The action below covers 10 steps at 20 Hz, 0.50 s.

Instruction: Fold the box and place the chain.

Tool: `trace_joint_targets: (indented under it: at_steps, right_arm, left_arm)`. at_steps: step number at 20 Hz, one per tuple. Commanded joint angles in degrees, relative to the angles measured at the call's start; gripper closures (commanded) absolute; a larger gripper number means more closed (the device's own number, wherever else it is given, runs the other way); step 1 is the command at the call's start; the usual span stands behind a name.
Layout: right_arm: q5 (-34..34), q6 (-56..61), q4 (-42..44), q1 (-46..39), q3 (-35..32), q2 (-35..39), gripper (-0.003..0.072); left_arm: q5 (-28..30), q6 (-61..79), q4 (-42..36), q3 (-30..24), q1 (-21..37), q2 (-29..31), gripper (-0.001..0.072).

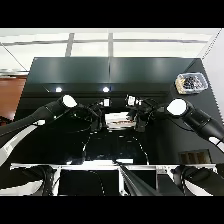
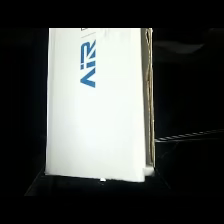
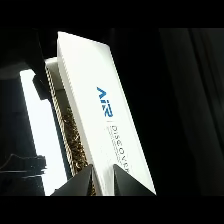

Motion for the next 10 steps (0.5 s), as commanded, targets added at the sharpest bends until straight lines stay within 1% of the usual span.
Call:
trace_joint_targets:
  at_steps: [1, 3, 4, 6, 7, 8, 10]
  right_arm:
    - [0.5, 0.2, 0.0, 0.0, 0.0, 0.0, 0.0551]
    - [2.0, 0.2, -0.1, 0.0, 0.0, 0.0, 0.0549]
    - [2.9, 0.2, -0.2, 0.0, 0.0, 0.0, 0.0532]
    - [3.3, 0.2, -0.2, 0.0, 0.0, 0.0, 0.0531]
    - [3.2, 0.2, -0.2, 0.0, 0.0, 0.0, 0.0514]
    - [3.2, 0.2, -0.2, 0.0, 0.0, 0.0, 0.0420]
    - [3.2, 0.3, -0.2, 0.0, 0.0, 0.0, 0.0427]
  left_arm:
    - [0.0, 0.1, 0.0, 0.0, 0.0, 0.0, 0.0225]
    - [0.0, 0.1, 0.0, 0.0, 0.0, 0.0, 0.0225]
    - [0.0, 0.1, 0.0, 0.0, 0.0, 0.0, 0.0225]
    - [0.0, 0.1, 0.0, 0.0, 0.0, 0.0, 0.0225]
    - [0.0, 0.1, 0.0, 0.0, 0.0, 0.0, 0.0225]
    - [0.0, 0.1, 0.0, 0.0, 0.0, 0.0, 0.0225]
    - [0.0, 0.1, 0.0, 0.0, 0.0, 0.0, 0.0225]
